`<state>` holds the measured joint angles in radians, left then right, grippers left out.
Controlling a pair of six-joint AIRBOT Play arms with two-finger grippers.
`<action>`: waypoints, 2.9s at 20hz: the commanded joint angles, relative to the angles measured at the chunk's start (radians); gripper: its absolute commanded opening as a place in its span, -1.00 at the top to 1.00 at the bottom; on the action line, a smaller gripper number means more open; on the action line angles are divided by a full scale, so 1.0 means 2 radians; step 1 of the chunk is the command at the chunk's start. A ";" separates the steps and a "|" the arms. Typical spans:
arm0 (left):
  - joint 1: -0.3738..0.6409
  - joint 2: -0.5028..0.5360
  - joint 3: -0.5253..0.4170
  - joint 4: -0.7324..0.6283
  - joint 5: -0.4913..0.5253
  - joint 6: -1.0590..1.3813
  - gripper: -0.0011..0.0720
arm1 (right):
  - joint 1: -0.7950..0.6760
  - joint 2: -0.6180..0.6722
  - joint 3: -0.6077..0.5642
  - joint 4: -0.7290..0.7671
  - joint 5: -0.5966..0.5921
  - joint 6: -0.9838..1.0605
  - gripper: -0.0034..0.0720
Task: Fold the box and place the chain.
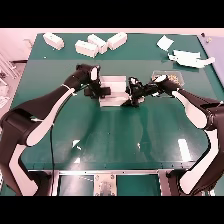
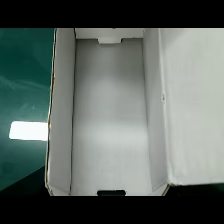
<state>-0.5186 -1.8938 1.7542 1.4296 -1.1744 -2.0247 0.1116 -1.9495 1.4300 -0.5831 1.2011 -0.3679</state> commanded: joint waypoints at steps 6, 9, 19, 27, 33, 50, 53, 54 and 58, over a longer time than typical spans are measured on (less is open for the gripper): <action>-0.002 -0.024 0.028 0.002 -0.030 -0.016 0.20 | 0.000 0.000 0.000 0.000 0.000 0.000 -0.61; -0.009 -0.045 0.060 0.008 -0.056 -0.022 0.20 | 0.000 0.000 0.000 0.000 0.001 0.000 -0.61; -0.011 -0.054 0.065 0.029 -0.072 -0.045 0.61 | 0.000 0.000 0.000 0.000 0.000 0.000 -0.61; -0.013 -0.070 0.074 0.031 -0.080 -0.039 0.91 | 0.000 0.000 0.000 0.000 0.000 0.000 -0.61; -0.013 -0.070 0.106 0.026 -0.091 -0.009 0.21 | 0.000 0.000 0.000 0.000 0.000 0.000 -0.61; 0.120 -0.012 0.125 -0.060 -0.176 0.323 -0.51 | 0.000 0.000 0.000 0.000 0.000 0.000 -0.61; 0.151 -0.012 0.119 -0.182 -0.162 0.534 -0.50 | 0.000 0.000 0.000 0.000 0.000 0.000 -0.61; 0.160 -0.012 0.108 -0.241 -0.155 0.585 -0.50 | 0.000 0.000 0.000 0.000 0.000 0.000 -0.61; 0.166 -0.013 0.052 -0.301 -0.079 0.703 -0.51 | 0.000 0.000 0.000 0.000 0.000 0.000 -0.61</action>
<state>-0.2062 -1.9198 1.9141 0.9485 -1.4380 -0.8574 0.1116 -1.9495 1.4300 -0.5842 1.2015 -0.3683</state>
